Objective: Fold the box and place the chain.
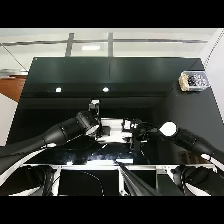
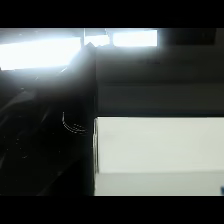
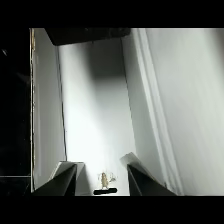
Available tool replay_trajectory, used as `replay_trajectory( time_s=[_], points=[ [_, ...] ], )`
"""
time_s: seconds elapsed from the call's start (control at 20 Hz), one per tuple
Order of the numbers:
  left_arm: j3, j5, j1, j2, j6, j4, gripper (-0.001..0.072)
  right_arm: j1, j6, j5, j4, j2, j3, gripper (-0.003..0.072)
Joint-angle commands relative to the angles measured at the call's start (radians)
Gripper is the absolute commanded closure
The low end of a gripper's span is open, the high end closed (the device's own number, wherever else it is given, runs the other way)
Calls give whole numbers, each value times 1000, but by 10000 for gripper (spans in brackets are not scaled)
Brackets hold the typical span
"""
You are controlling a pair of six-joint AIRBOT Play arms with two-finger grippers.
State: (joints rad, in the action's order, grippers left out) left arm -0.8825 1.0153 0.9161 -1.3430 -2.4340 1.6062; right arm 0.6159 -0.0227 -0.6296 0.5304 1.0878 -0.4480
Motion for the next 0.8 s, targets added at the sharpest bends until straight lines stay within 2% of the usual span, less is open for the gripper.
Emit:
replay_trajectory(
  time_s=[0.0, 0.05, 0.1, 0.15, 0.2, 0.25, 0.35, 0.5, 0.65, 0.75],
  points=[
    [0, 2, 0, 0, 3, -3, 681, 3, 3, 14, 2, 2, 0, 426],
    [0, 2, 0, 0, 3, -3, 682, 3, 3, 16, 1, 2, 0, 401],
    [0, 2, 0, 0, 3, -3, 682, 3, 3, 22, 0, 2, 0, 280],
    [0, 2, 0, 0, 2, -3, 682, 3, 4, 25, 2, 2, 0, 389],
    [0, 2, 0, 0, 2, -3, 681, 0, 8, 24, 5, -3, -1, 642],
    [0, 2, 0, 0, 2, -3, 681, -12, 62, 21, 14, -24, -1, 648],
    [0, 2, 0, 0, 2, -2, 681, -70, 358, -7, 92, -105, -10, 647],
    [0, -13, 0, 0, 2, -2, 680, -253, 906, -202, 287, -240, -48, 647],
    [0, -12, 0, 0, 3, -2, 681, -467, 1252, -388, 440, -280, -44, 647],
    [0, -12, 0, 0, 2, -3, 680, -585, 1379, -414, 481, -280, -6, 648]
  ],
)
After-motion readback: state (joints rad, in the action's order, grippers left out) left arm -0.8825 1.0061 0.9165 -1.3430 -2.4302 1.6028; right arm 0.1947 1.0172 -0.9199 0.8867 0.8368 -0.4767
